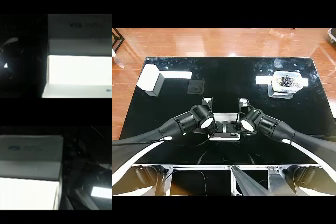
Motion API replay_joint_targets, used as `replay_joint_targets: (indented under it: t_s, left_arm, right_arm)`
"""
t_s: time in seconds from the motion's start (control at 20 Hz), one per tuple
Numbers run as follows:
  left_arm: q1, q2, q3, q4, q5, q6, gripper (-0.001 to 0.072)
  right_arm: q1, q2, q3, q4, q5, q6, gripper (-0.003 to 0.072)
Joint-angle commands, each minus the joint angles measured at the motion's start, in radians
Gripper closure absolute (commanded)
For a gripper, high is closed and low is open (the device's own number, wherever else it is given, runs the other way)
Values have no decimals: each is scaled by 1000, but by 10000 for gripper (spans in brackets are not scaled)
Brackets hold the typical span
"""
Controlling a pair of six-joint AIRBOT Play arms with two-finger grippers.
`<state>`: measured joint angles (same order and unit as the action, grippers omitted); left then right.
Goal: Fold the box and place the chain.
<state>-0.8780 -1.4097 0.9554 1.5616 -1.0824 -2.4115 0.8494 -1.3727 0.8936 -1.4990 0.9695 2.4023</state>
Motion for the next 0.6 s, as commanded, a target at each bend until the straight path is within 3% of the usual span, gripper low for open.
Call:
replay_joint_targets:
  t_s: [0.0,0.15,0.25,0.55]
  left_arm:
    - [-1,-1,-1,0,1,0,692]
    - [-1,-1,-1,0,0,0,692]
    - [-1,-1,-1,0,1,0,692]
    - [-1,-1,-1,0,1,0,692]
  right_arm:
    - [0,1,0,-2,17,-1,286]
    - [0,1,0,-2,17,-2,464]
    - [0,1,0,-1,13,-2,647]
    - [0,1,0,5,-13,-1,653]
